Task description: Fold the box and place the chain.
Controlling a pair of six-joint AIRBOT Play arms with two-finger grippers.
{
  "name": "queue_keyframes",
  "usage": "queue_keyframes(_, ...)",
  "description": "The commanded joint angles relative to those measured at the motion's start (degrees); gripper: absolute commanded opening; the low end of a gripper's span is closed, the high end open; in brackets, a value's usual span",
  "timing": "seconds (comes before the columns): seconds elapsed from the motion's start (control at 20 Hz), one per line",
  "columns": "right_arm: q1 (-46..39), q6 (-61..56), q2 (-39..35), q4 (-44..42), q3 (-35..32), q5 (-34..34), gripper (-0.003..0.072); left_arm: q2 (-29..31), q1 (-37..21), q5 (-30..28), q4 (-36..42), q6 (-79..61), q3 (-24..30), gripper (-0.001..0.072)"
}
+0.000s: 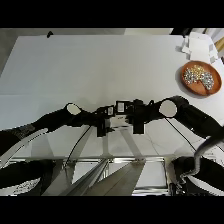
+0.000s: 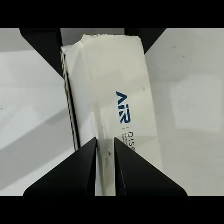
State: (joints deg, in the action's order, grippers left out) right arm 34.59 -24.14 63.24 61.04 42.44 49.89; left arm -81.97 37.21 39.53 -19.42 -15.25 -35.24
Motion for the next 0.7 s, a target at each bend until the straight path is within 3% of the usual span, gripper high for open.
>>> queue_keyframes(0.0,0.0,0.0,0.0,-0.1,-0.2,3.5,0.0134,0.0,0.0,0.2,0.2,0.2,0.0,0.0031)
queue_keyframes(0.05,0.0,0.0,0.0,-0.1,-0.2,3.9,0.0191,0.0,0.0,0.2,0.2,0.2,0.0,0.0031)
queue_keyframes(0.2,0.0,0.0,-0.1,-1.2,-0.2,4.1,0.0252,0.0,0.0,0.2,0.2,0.2,0.0,0.0031)
queue_keyframes(0.65,-0.1,0.2,-2.6,-3.3,-0.2,5.1,0.0299,0.0,0.0,0.2,0.2,0.2,0.0,0.0031)
